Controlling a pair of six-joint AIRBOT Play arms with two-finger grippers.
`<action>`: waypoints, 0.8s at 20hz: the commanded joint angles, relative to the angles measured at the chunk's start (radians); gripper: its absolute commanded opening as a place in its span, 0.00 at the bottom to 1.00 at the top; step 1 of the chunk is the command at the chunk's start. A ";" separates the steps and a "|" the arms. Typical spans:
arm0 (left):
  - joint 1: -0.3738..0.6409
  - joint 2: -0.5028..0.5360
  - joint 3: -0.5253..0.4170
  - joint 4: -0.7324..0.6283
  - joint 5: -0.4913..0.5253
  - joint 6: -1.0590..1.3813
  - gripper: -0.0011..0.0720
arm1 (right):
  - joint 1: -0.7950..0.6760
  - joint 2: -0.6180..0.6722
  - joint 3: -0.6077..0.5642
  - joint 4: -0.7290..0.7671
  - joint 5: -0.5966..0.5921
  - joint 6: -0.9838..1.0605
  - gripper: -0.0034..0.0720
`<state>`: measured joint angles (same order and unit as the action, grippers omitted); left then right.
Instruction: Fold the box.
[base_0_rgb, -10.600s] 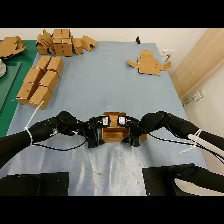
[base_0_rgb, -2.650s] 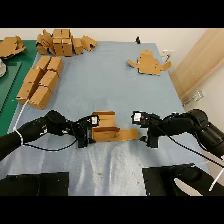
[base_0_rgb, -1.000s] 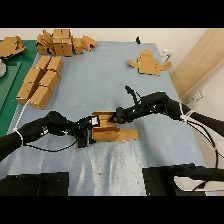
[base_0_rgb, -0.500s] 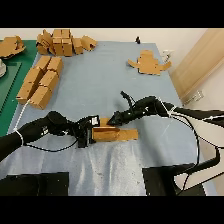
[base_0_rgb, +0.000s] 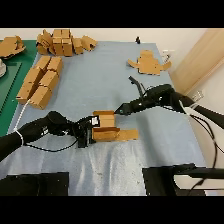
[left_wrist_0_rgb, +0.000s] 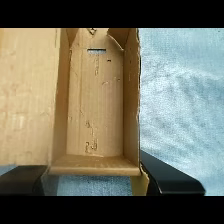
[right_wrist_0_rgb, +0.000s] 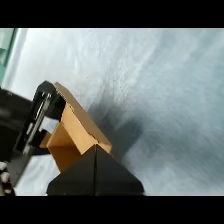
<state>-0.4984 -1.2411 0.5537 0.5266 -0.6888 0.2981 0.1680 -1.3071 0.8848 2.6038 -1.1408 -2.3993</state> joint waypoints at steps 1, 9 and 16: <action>-0.001 0.000 0.000 0.000 0.000 0.000 0.50 | -0.005 0.233 -0.042 -0.283 -0.014 0.089 0.05; -0.001 0.000 0.000 0.000 0.000 0.001 0.49 | 0.275 0.459 -0.418 -0.470 0.373 -0.212 0.66; -0.001 0.000 0.000 0.000 0.000 0.001 0.49 | 0.380 0.253 -0.408 -0.476 0.625 -0.386 0.66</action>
<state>-0.4984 -1.2411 0.5537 0.5266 -0.6888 0.2985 0.5148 -0.9909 0.4839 2.1380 -0.6456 -2.7216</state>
